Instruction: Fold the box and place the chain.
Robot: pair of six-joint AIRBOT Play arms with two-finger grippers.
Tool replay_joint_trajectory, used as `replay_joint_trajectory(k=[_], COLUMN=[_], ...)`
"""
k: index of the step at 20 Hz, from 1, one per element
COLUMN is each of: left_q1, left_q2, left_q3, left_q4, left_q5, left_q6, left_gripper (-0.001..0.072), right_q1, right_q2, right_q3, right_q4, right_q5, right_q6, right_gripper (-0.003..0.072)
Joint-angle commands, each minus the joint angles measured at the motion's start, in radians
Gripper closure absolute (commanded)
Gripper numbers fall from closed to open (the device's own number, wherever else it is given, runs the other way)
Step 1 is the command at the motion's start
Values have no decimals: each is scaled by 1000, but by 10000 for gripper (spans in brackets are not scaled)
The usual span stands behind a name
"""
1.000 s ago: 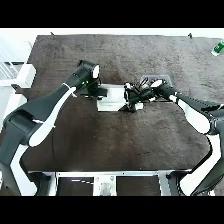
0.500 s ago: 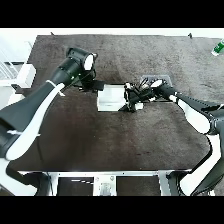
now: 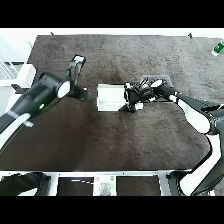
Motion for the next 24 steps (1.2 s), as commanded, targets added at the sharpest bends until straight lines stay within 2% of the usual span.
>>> replay_joint_trajectory(k=[1,4,8,10,12,14,16,17,18,20,22,24], left_q1=[42,46,59,128,232,330,400,423,433,435,434,435], left_q2=[99,99,97,83,47,-11,-105,-168,-230,-359,-453,-490], left_q3=[-171,-171,-179,-178,-173,-138,-59,-5,49,133,166,165], left_q4=[11,-8,-35,-167,-398,-735,-1067,-1165,-1192,-1191,-1195,-1202], left_q5=[144,134,357,402,401,326,152,33,-65,-173,-221,-216], left_q6=[80,79,223,397,678,1028,1386,1519,1585,1691,1780,1854], left_gripper=[355,356,337,337,336,335,335,335,335,335,336,336], right_q1=[1,1,1,1,1,2,3,3,3,3,3,3], right_q2=[0,0,0,0,0,0,0,0,0,0,0,0], right_q3=[0,0,0,0,0,0,0,0,0,0,0,0], right_q4=[0,0,0,0,0,0,0,0,0,0,0,0], right_q5=[0,0,0,0,0,0,0,0,0,0,0,0], right_q6=[0,0,0,0,0,0,0,0,0,0,0,0], right_gripper=[190,190,190,190,190,190,190,190,190,190,190,190])
